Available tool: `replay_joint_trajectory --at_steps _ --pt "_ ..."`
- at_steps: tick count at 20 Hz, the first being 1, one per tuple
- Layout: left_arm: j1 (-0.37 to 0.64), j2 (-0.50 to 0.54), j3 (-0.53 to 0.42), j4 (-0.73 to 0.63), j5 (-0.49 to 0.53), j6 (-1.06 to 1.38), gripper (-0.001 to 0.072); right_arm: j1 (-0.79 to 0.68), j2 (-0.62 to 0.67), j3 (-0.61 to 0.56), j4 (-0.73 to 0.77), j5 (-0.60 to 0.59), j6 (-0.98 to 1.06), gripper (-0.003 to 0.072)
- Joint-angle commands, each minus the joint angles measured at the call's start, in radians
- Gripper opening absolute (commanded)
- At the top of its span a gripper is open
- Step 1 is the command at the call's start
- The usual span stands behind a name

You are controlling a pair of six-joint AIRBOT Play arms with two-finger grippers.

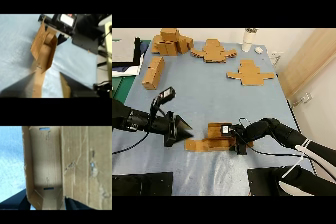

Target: Fold the box.

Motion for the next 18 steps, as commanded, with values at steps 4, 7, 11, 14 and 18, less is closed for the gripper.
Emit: replay_joint_trajectory --at_steps 4,7,11,14,18 --pt "-0.055 -0.029 -0.177 -0.056 0.259 0.36 0.0699 0.0 0.0 0.0 -0.003 0.001 0.0 0.0514" --pt "-0.159 -0.098 -0.206 -0.056 0.353 0.41 0.0699 0.0 0.0 0.0 -0.003 0.001 0.0 0.0514" --pt "-0.261 -0.186 -0.206 -0.068 0.437 0.423 0.0699 0.0 0.0 0.0 -0.003 0.001 0.0 0.0514" --pt "-0.303 -0.216 -0.206 -0.101 0.441 0.491 0.0699 0.0 0.0 0.0 -0.003 0.001 0.0 0.0514" --pt "-0.336 -0.254 -0.206 -0.153 0.47 0.513 0.0698 0.0 0.0 0.0 -0.003 0.001 0.0 0.0514"
